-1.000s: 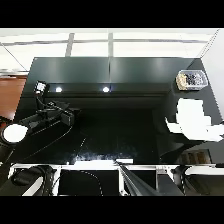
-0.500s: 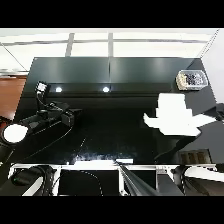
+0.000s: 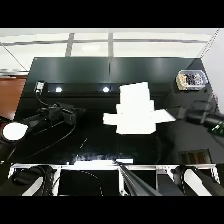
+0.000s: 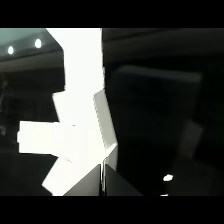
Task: Fold the box and place the chain.
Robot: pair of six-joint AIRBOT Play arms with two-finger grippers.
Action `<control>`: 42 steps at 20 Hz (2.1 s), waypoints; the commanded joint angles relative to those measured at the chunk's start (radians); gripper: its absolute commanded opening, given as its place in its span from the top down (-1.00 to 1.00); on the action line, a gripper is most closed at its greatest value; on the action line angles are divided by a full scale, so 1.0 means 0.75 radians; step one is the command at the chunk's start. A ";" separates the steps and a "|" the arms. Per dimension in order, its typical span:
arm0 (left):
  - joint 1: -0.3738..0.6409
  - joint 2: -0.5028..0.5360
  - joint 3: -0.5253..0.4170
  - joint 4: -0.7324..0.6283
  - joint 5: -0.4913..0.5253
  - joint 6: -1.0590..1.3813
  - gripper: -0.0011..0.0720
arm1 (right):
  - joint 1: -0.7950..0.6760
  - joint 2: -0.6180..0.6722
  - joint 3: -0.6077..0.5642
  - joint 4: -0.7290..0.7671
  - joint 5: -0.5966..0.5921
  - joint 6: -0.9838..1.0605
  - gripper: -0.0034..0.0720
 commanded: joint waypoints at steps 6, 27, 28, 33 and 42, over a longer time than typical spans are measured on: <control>-0.001 -0.553 0.238 -0.223 -0.304 0.009 -0.95 | 0.377 0.218 -0.282 0.117 -0.227 -0.047 0.88; -0.154 -1.375 0.759 -0.254 -1.129 0.555 0.23 | 0.490 0.218 -0.282 -0.007 -0.283 0.053 0.88; -0.183 -1.375 0.759 -0.251 -1.129 0.574 0.23 | 0.490 0.218 -0.282 -0.009 -0.283 0.053 0.88; -0.231 -1.374 0.769 -0.162 -1.105 0.571 0.90 | 0.490 0.218 -0.282 -0.034 -0.279 0.058 0.88; -0.291 -0.976 0.713 0.107 -0.694 0.617 0.91 | 0.472 0.218 0.102 -0.686 -0.083 0.103 -0.79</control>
